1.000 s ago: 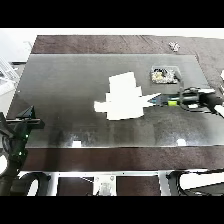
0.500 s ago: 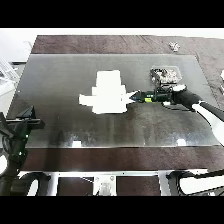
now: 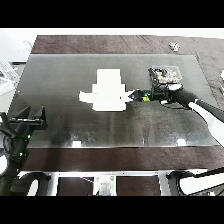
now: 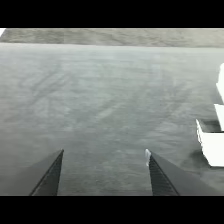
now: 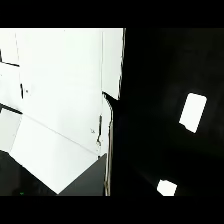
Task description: Fold the box and place the chain.
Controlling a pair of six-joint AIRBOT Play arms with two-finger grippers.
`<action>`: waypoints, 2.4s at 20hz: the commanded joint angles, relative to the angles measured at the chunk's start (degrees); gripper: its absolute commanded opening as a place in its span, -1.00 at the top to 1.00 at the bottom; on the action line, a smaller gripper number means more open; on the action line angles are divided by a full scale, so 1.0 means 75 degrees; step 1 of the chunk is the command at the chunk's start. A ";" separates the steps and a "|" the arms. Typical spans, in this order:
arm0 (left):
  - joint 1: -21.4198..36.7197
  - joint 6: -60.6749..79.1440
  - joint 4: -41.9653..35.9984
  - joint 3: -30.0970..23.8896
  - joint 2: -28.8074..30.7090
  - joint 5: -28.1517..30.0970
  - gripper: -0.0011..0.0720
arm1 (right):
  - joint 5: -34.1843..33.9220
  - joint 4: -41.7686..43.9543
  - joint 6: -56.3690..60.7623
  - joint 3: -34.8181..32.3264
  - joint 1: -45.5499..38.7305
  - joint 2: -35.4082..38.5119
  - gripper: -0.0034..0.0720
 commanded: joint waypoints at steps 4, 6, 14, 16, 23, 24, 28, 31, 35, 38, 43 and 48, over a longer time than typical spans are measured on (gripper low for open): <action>-0.0003 -0.0259 -0.0012 0.0000 0.0000 -0.0189 -0.63 | 0.0286 -0.0038 -0.0012 0.0481 0.0009 -0.0446 0.91; -0.0003 -0.0259 -0.0012 0.0006 -0.0055 -0.0300 -0.63 | 0.0291 -0.0160 -0.0012 0.0484 0.0009 -0.0449 0.91; -0.0003 0.0399 0.0029 0.1749 -0.3567 -0.1929 -0.63 | 0.0373 -0.0326 -0.0009 0.0592 0.0006 -0.0452 0.91; -0.0003 0.0411 0.0029 0.2702 -0.4922 -0.2203 -0.63 | 0.0399 -0.0358 -0.0006 0.0597 0.0006 -0.0452 0.91; -0.0003 0.0052 -0.0096 0.4928 -0.7857 -0.2932 -0.64 | 0.0399 -0.0376 0.0017 0.0603 0.0006 -0.0452 0.91; -0.0015 0.0286 -0.0111 0.4995 -0.7857 -0.3194 -0.63 | 0.0399 -0.0376 0.0017 0.0603 0.0006 -0.0452 0.91; -0.0017 -0.0423 0.0828 0.5942 -0.8285 -0.3442 -0.63 | 0.0399 -0.0370 0.0023 0.0615 0.0006 -0.0449 0.91; -0.0017 -0.1259 0.1818 0.7122 -0.9194 -0.3949 -0.63 | 0.0396 -0.0373 0.0017 0.0615 0.0006 -0.0449 0.91; -0.0017 -0.2859 0.3433 0.9081 -1.0856 -0.5721 -0.63 | 0.0271 -0.0376 0.0017 0.0618 0.0006 -0.0452 0.91; -0.0017 -0.3587 0.3879 1.0360 -1.1989 -0.6936 -0.62 | 0.0274 -0.0370 0.0023 0.0618 0.0006 -0.0452 0.91; -0.0017 -0.4261 0.3966 1.1794 -1.3108 -0.7737 -0.63 | 0.0277 -0.0373 0.0286 0.0618 0.0006 -0.0449 0.91; -0.0020 -0.4395 0.3966 1.2380 -1.3146 -0.7723 -0.63 | 0.0283 -0.0376 0.0440 0.0618 0.0006 -0.0449 0.91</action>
